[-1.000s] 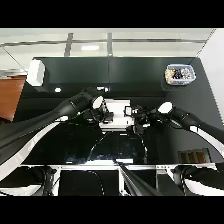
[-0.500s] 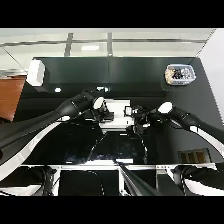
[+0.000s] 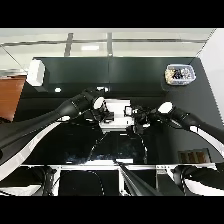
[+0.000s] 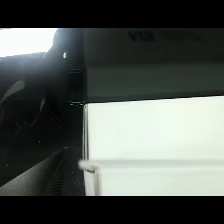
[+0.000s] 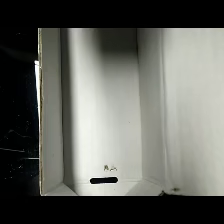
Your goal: Fold the box and place the chain.
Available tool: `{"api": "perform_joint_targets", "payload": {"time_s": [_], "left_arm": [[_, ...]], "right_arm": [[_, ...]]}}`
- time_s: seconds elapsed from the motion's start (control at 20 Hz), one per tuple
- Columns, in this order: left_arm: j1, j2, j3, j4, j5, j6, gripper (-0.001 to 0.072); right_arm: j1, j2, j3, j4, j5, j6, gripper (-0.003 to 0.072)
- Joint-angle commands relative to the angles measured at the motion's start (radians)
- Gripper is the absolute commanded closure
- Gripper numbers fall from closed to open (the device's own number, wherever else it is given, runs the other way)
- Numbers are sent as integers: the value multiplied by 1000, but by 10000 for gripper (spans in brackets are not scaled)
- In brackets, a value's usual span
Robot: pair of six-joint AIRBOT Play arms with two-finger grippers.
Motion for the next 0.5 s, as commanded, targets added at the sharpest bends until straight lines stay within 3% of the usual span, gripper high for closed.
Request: {"api": "perform_joint_targets", "payload": {"time_s": [0.0, 0.1, 0.15, 0.2, 0.25, 0.35, 0.4, 0.45], "left_arm": [[0, 0, 0, 5, 0, -3, 245], [0, 0, 0, 5, 2, -3, 255], [0, 0, 0, 5, 4, -3, 389], [0, 0, 0, 5, 4, -3, 647], [0, 0, 0, 5, 6, -3, 687], [0, 0, 0, 6, 4, -3, 688], [0, 0, 0, 6, 3, -3, 688], [0, 0, 0, 7, 3, -3, 688]], "right_arm": [[1, -1, 0, 0, 0, 0, 496], [1, -1, 0, 0, 0, 0, 496], [1, 0, 0, 0, 0, 0, 496], [1, -1, 0, 0, 0, 0, 496], [1, -1, 0, 0, 0, 0, 497], [1, -1, 0, 0, 1, 0, 496], [1, -1, 0, 3, -1, 1, 450], [1, 0, 0, 6, -5, 4, 220]]}}
